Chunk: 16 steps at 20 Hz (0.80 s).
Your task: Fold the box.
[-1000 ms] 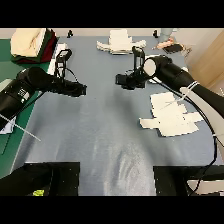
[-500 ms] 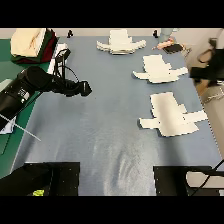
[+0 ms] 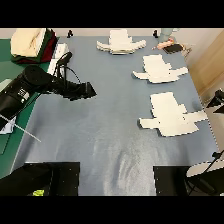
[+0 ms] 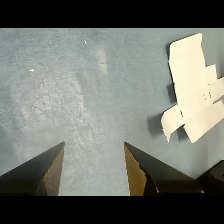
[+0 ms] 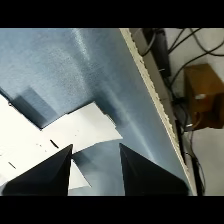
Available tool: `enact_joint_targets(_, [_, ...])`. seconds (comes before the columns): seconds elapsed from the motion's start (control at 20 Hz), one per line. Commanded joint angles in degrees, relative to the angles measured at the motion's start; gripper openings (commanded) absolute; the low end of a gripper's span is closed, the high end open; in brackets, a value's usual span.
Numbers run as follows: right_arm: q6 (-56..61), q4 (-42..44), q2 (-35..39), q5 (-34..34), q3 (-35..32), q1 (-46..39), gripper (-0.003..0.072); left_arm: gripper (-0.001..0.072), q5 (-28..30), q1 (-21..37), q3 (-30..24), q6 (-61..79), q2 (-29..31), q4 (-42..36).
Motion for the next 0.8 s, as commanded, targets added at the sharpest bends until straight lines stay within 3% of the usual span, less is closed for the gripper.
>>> enact_joint_targets(0.0, [-6.88,7.52,-5.01,0.55,0.15,-4.90,0.0460,0.0590,-0.31,0.00,-0.02,0.00,0.02,-1.14])
enact_joint_targets(0.35, [-12.02,12.90,-9.81,4.90,0.13,-5.31,0.0425,0.0590,0.66,0.04,-0.02,0.00,0.02,-1.14])
enact_joint_targets(0.6, [-13.79,29.62,-9.79,13.55,-0.68,-4.57,0.0034,0.0590,0.66,0.04,-0.02,0.00,0.02,-1.16])
enact_joint_targets(0.75, [-14.16,34.40,-7.89,14.05,-4.48,-0.68,0.0003,0.0589,0.66,0.04,-0.02,0.04,0.02,-1.14])
